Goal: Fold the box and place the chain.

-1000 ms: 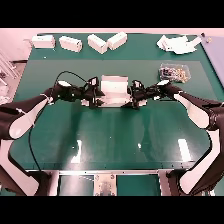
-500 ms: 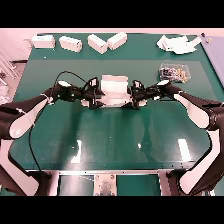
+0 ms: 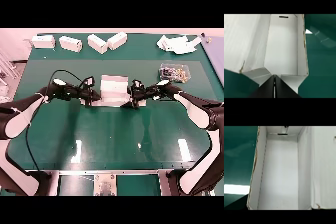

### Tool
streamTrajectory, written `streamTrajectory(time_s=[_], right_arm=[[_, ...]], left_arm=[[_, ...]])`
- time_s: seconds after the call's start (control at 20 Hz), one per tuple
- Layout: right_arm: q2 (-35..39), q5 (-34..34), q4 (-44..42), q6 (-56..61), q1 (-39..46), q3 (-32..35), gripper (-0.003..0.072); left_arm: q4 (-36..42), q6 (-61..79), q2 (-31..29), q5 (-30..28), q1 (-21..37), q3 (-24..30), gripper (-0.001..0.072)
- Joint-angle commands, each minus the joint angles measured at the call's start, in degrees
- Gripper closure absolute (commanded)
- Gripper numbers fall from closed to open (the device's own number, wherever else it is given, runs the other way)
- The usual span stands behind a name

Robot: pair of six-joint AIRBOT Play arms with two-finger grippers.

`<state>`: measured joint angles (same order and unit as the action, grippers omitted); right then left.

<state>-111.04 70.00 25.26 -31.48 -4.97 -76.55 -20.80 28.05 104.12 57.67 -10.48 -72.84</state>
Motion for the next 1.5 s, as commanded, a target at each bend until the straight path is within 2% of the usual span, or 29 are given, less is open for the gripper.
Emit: streamTrajectory(time_s=[0.0,0.2,0.5,0.7,0.75,0.8,0.85,1.1,1.45], right_arm=[[0.0,0.2,0.2,-0.1,0.0,0.0,0.0102],[0.0,0.2,0.2,-0.1,0.0,0.0,0.0102],[0.0,0.2,0.3,-0.1,0.0,0.0,0.0101],[0.0,0.2,0.2,-0.1,0.0,0.0,0.0102],[0.0,0.2,0.2,-0.1,0.0,0.0,0.0102],[0.0,0.2,0.2,-0.1,0.0,0.0,0.0102],[0.0,0.2,0.2,-0.1,0.0,0.0,0.0102],[0.0,0.2,0.3,-0.1,0.0,0.0,0.0102],[0.0,0.2,0.2,-0.1,0.0,0.0,0.0101]], left_arm=[[-0.9,0.9,-1.6,3.3,3.3,-0.1,0.0692],[-1.5,0.5,-4.7,6.1,7.0,-0.1,0.0693],[-2.5,-8.2,-6.8,10.4,13.4,0.0,0.0693],[-6.9,-7.2,-6.7,11.6,11.6,0.1,0.0690],[-8.5,-7.0,-6.7,11.5,10.8,0.1,0.0612],[-9.6,-7.1,-6.7,10.8,10.0,0.1,0.0360],[-9.7,-7.0,-6.7,10.3,9.2,0.1,0.0323],[-9.9,-6.4,-6.6,4.4,5.0,0.1,0.0322],[-9.0,-5.0,-2.7,2.8,3.1,0.2,0.0321]])
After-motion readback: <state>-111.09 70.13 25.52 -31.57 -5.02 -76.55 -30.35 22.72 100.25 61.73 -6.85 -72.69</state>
